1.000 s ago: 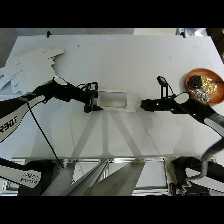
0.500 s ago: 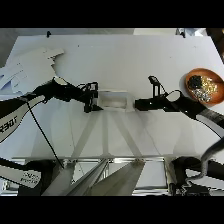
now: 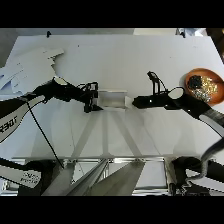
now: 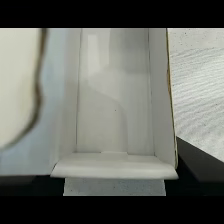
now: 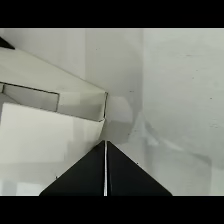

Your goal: Fold the box and place the chain.

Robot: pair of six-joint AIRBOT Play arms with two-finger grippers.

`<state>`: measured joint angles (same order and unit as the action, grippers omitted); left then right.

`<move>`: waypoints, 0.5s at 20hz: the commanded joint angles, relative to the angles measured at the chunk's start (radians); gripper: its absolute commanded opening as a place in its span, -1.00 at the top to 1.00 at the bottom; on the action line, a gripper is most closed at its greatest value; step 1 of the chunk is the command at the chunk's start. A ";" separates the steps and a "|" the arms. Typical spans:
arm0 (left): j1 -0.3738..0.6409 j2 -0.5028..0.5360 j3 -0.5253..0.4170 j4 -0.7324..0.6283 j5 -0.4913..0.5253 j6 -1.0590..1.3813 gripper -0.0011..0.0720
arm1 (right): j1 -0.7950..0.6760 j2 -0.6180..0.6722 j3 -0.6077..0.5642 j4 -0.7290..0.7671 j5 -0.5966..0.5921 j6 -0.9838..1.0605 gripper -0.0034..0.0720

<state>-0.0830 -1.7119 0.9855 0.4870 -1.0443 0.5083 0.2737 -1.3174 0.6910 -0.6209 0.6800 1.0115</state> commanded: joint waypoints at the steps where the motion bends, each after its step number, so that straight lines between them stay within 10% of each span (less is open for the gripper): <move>1: 0.000 0.000 0.001 0.000 0.000 0.000 0.05 | 0.001 0.027 0.002 0.010 0.022 -0.042 0.68; 10: 0.000 0.000 0.001 0.000 0.000 0.000 0.05 | 0.002 0.042 0.002 0.133 0.075 -0.208 0.59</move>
<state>-0.0830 -1.7119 0.9855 0.4870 -1.0443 0.5083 0.2745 -1.2778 0.6918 -0.5156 0.7399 0.8524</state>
